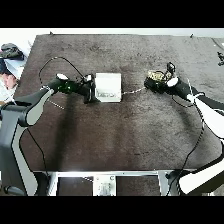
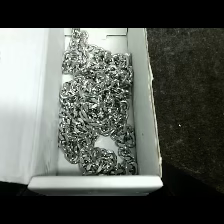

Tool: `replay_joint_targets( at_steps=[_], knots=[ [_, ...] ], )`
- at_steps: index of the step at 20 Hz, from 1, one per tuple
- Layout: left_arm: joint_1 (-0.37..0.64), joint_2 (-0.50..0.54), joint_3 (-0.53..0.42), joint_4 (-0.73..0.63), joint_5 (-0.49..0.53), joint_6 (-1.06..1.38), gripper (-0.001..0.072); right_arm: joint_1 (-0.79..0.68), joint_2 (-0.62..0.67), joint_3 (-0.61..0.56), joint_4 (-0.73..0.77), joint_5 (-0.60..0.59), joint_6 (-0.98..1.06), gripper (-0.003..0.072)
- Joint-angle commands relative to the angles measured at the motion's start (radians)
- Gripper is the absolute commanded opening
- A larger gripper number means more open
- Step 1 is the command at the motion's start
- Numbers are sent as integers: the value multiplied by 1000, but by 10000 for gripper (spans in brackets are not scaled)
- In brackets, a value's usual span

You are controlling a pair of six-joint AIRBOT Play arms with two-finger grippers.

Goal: Fold the box and place the chain.

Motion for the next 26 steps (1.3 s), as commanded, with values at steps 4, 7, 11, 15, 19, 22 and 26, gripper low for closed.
replay_joint_targets(
  at_steps=[4, 7, 11, 15, 19, 22, 26],
  knots=[
    [0, 0, 0, 0, 0, 0, 345, 34, -24, 39, 37, 9, -7, 12],
    [0, 0, 0, 0, 0, 0, 344, 56, 34, 39, 33, 39, -13, 11],
    [0, 0, 0, 0, 0, 0, 344, 104, 198, 38, 33, 167, -93, 12],
    [0, 0, 0, 0, 0, 0, 345, 183, 396, 39, -20, 183, -96, 12],
    [0, 0, 0, 0, 0, 0, 345, 285, 536, 39, -19, 106, -132, 12],
    [0, 0, 0, 0, 0, 0, 344, 362, 570, 56, -19, 37, -146, 12],
    [0, 0, 0, 0, 0, 0, 344, 453, 564, 76, -19, -31, -146, 11]
  ],
)
